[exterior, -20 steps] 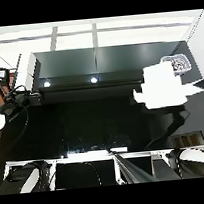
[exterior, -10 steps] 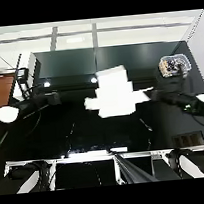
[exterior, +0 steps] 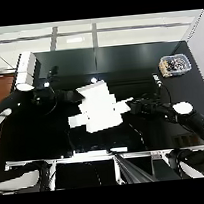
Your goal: Fold the box and place the chain.
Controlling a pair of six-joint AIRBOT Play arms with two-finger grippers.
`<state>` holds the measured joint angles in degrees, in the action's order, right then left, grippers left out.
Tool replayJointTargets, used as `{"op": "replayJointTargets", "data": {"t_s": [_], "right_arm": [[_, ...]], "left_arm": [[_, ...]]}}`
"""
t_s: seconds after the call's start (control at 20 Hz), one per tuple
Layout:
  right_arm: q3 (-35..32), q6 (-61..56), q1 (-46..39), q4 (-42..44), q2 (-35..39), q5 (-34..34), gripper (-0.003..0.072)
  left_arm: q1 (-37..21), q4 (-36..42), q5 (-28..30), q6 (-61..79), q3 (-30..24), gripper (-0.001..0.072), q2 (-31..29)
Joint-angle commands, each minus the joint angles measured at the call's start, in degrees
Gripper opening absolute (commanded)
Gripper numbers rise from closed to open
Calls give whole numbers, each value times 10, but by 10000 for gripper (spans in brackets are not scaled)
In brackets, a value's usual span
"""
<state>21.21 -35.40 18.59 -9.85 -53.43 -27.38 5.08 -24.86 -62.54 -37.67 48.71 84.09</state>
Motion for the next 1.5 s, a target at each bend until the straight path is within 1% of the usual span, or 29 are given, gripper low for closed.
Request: {"op": "replayJointTargets", "data": {"t_s": [0.0, 0.1, 0.15, 0.2, 0.25, 0.3, 0.35, 0.4, 0.45, 0.5, 0.55, 0.6, 0.65, 0.75, 0.8, 0.85, 0.9, 0.95, 1.05, 1.1, 1.15, 1.2, 1.25, 1.3, 1.35, 1.45], "right_arm": [[-1, -2, 15, -2, 1, 7, 17], [-1, -4, 15, -3, 1, 6, 17], [-1, -4, 15, -3, 1, 4, 18], [-1, -4, 15, -3, 1, 4, 17], [-1, -4, 15, -3, 1, 5, 17], [-1, -4, 15, -5, 1, 5, 17], [-1, -4, 15, -9, 1, 5, 17], [-1, -4, 15, -16, 1, 5, 18], [-1, -4, 15, -27, 1, 4, 19], [0, -4, 13, -44, 1, 4, 50], [2, -9, 3, -59, 1, 0, 299], [9, -20, -13, -73, 2, -12, 599], [25, -21, -38, -105, 3, -50, 719], [73, -22, -97, -212, 3, -168, 717], [94, -28, -127, -266, 3, -222, 713], [107, -29, -152, -304, 3, -259, 713], [115, -28, -176, -327, 3, -290, 713], [117, -28, -195, -328, 3, -305, 713], [117, -30, -215, -318, 3, -297, 712], [117, -29, -216, -290, 3, -288, 713], [117, -17, -210, -266, 3, -287, 713], [117, 47, -195, -259, 3, -293, 712], [116, 132, -170, -266, 3, -304, 713], [114, 181, -143, -274, 2, -301, 713], [112, 207, -113, -286, 0, -286, 713], [111, 240, -49, -335, -8, -254, 713]], "left_arm": [[19, 1, -161, 94, 67, 709, 92], [33, -79, -181, 94, 94, 698, 119], [40, -102, -180, 95, 100, 682, 126], [45, -106, -178, 105, 104, 643, 129], [47, -102, -179, 125, 105, 527, 129], [49, -95, -179, 144, 105, 434, 129], [48, -87, -179, 157, 105, 308, 129], [48, -83, -180, 167, 105, 200, 129], [47, -84, -180, 171, 106, 102, 129], [47, -84, -180, 174, 107, 35, 129], [47, -84, -184, 182, 110, 30, 129], [48, -84, -186, 182, 111, 28, 128], [48, -86, -186, 181, 111, 26, 124], [52, -85, -184, 177, 108, 24, 104], [56, -68, -183, 173, 98, 24, 89], [64, -40, -172, 188, 79, 24, 69], [76, -14, -137, 232, 49, 24, 43], [92, -5, -82, 283, 20, 24, 18], [125, -7, 35, 390, -26, 26, -24], [139, -8, 66, 445, -36, 27, -33], [152, -13, 75, 512, -37, 27, -35], [163, -17, 80, 570, -37, 28, -35], [174, -27, 99, 599, -37, 29, -35], [183, -41, 122, 598, -37, 30, -35], [190, -58, 141, 597, -37, 30, -34], [198, -78, 154, 591, -37, 30, -32]]}}
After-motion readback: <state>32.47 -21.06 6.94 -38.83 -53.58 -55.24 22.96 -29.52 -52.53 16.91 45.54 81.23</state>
